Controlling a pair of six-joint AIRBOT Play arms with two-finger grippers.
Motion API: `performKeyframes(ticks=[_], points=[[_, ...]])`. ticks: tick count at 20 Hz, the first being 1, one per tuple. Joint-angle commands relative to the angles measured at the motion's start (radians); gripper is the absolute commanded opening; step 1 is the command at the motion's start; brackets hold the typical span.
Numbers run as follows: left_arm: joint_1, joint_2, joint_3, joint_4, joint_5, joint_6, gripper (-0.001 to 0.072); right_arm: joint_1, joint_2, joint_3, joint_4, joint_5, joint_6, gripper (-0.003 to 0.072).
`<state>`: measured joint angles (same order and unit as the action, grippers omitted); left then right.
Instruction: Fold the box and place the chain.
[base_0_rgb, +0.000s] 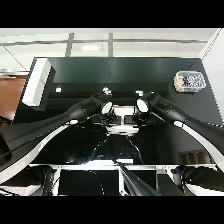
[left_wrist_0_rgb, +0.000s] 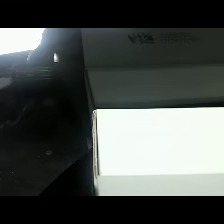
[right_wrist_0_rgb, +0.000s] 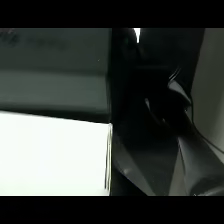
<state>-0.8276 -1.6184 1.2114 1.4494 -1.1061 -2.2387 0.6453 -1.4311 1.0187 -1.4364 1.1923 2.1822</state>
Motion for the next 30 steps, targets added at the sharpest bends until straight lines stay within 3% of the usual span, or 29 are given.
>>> performKeyframes(ticks=[1, 3, 4, 5, 6, 7, 8, 11, 13, 19, 22, 27, 30], points=[[0.001, 0.000, 0.000, 0.005, -0.003, 0.006, 0.0026, 0.001, -0.002, 0.001, 0.007, 0.002, 0.008, 0.0010], [0.001, 0.000, 0.000, 0.005, -0.003, 0.006, 0.0026, 0.001, -0.002, 0.001, 0.007, 0.000, 0.005, 0.0034], [0.001, 0.000, 0.000, 0.005, -0.003, 0.006, 0.0026, 0.001, -0.002, 0.001, 0.007, -0.003, 0.005, 0.0212], [0.001, 0.000, 0.000, 0.005, -0.003, 0.006, 0.0026, 0.001, -0.002, 0.001, 0.007, -0.006, 0.006, 0.0266], [0.001, 0.000, 0.000, 0.005, -0.003, 0.006, 0.0026, 0.001, -0.002, 0.001, 0.006, -0.007, 0.006, 0.0255], [0.001, 0.000, 0.000, 0.005, -0.003, 0.006, 0.0026, 0.001, -0.002, 0.001, 0.006, -0.008, 0.005, 0.0065], [0.001, 0.000, 0.000, 0.005, -0.003, 0.006, 0.0026, 0.001, -0.002, 0.001, 0.003, -0.010, 0.005, 0.0011], [0.001, 0.000, 0.000, 0.005, -0.003, 0.006, 0.0026, 0.001, -0.002, 0.001, -0.002, -0.013, 0.005, 0.0030], [0.001, 0.000, 0.000, 0.005, -0.003, 0.006, 0.0026, -0.003, 0.001, 0.003, -0.006, -0.005, 0.000, 0.0446], [0.001, 0.000, 0.000, 0.017, -0.006, 0.003, 0.0025, -0.024, 0.134, 0.005, -0.036, 0.025, -0.190, 0.0444], [0.000, 0.000, 0.000, 0.075, -0.032, -0.097, 0.0024, -0.069, 0.263, 0.005, -0.142, 0.053, -0.227, 0.0444], [0.000, 0.000, 0.000, 0.114, -0.034, -0.124, 0.0024, -0.311, 0.368, 0.004, -0.357, 0.049, -0.258, 0.0444], [0.001, 0.000, 0.000, 0.132, -0.051, -0.126, 0.0025, -0.512, 0.367, -0.027, -0.371, -0.101, -0.261, 0.0444]])
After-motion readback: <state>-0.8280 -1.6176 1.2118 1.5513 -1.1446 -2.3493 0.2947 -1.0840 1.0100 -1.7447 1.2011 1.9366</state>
